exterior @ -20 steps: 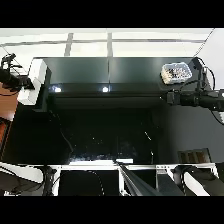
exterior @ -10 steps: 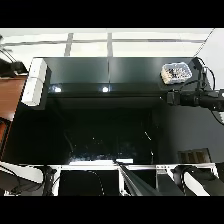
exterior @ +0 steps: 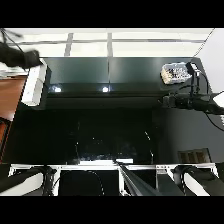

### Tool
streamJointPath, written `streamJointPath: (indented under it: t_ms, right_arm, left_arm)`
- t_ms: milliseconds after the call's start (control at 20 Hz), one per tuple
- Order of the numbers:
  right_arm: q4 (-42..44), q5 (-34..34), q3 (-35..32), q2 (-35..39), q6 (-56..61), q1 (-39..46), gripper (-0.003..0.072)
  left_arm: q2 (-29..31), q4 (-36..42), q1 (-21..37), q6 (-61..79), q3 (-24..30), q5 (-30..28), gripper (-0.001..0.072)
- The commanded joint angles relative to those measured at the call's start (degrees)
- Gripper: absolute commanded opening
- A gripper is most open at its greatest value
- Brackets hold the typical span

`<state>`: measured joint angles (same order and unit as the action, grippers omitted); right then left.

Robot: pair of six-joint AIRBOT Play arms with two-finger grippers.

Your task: Fold the box and place the chain.

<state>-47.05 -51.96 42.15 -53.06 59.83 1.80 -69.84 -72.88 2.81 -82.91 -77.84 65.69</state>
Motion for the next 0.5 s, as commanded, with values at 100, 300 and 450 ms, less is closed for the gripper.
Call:
streamJointPath:
  t_ms: [100,300,450]
  right_arm:
    - [-4.0,3.1,-1.4,0.0,-0.7,-0.8,0.0058]
    - [-4.0,3.2,-1.4,0.0,-0.7,-0.8,0.0057]
    - [-4.0,3.2,-1.4,0.0,-0.7,-0.8,0.0058]
  left_arm:
    - [24.1,-4.0,-9.6,-0.1,37.4,-17.3,0.0025]
    - [29.4,-3.8,-9.4,0.0,42.5,-17.0,0.0026]
    - [29.3,-3.8,-9.4,0.0,42.5,-17.5,0.0026]
